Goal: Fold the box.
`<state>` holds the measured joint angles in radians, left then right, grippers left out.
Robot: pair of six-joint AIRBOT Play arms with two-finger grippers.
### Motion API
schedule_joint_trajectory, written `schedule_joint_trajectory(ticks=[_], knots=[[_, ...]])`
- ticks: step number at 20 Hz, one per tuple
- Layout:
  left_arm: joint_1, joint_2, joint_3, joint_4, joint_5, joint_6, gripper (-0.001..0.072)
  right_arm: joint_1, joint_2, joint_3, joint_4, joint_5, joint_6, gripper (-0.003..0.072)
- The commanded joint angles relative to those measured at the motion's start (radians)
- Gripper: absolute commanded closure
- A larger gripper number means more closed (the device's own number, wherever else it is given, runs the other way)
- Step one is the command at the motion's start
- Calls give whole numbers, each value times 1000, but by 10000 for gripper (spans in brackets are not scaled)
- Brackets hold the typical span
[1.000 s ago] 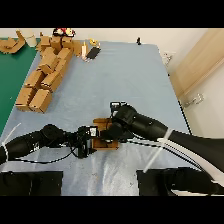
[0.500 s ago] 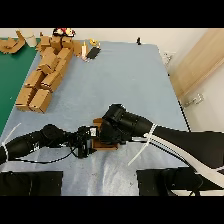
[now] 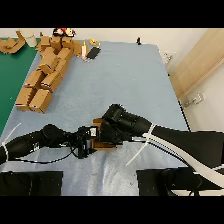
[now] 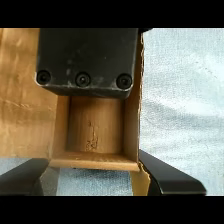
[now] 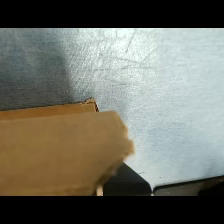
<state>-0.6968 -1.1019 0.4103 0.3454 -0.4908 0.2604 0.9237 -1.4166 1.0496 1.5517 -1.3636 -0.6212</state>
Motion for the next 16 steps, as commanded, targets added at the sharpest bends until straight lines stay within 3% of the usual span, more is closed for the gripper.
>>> schedule_joint_trajectory(ticks=[1,2,3,4,5,9,11,16], knots=[[0,0,1,-1,1,1,112,1,-1,0,14,19,-16,683],[0,0,1,-1,1,1,112,1,-1,0,16,20,-17,682],[0,0,1,-1,1,1,112,1,-1,0,16,20,-17,602],[0,0,1,-1,1,1,112,1,-1,0,16,15,-16,462],[0,0,1,-1,1,1,112,1,0,0,16,5,-16,402],[0,0,1,-1,1,1,112,3,29,0,28,-11,-16,382],[0,0,1,-1,1,1,112,5,58,0,26,-14,6,308],[0,0,1,-1,1,1,112,5,121,0,22,-24,55,308]])
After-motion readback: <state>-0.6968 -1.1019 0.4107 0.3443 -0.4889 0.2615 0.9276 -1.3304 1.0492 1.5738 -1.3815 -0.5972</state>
